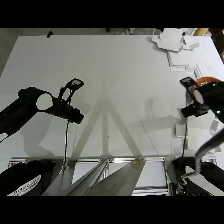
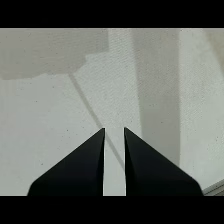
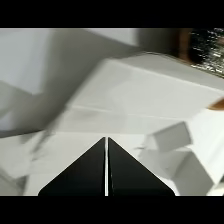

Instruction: Fold the box and place the chain.

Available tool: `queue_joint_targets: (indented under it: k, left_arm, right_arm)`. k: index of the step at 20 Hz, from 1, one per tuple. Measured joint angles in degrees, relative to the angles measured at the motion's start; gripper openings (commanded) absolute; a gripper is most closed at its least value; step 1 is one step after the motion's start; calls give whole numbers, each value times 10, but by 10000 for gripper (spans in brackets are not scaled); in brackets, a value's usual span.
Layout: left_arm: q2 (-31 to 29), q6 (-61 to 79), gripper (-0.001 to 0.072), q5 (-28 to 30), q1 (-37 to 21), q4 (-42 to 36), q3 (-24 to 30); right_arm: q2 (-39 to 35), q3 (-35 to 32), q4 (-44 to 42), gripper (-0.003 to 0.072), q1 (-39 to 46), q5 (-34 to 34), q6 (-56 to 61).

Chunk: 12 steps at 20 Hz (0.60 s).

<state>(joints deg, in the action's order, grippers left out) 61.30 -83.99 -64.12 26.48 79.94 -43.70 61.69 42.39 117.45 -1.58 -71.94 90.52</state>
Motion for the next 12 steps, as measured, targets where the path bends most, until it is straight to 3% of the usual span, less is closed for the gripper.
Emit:
queue_joint_targets:
  k: [1, 2, 8, 12]
  left_arm:
    - [0, 0, 131, 0, 0, 0, 0]
    - [0, 0, 131, 0, 0, 0, 0]
    - [0, 0, 131, 0, 0, 0, 0]
    - [0, 0, 131, 0, 0, 0, 0]
  right_arm:
    - [0, 0, 11, 410, 35, 10, -2]
    - [0, 0, 18, 547, 73, 18, -4]
    - [1, 0, 33, 545, 294, 65, -33]
    - [13, 0, 23, 515, 381, 86, -49]
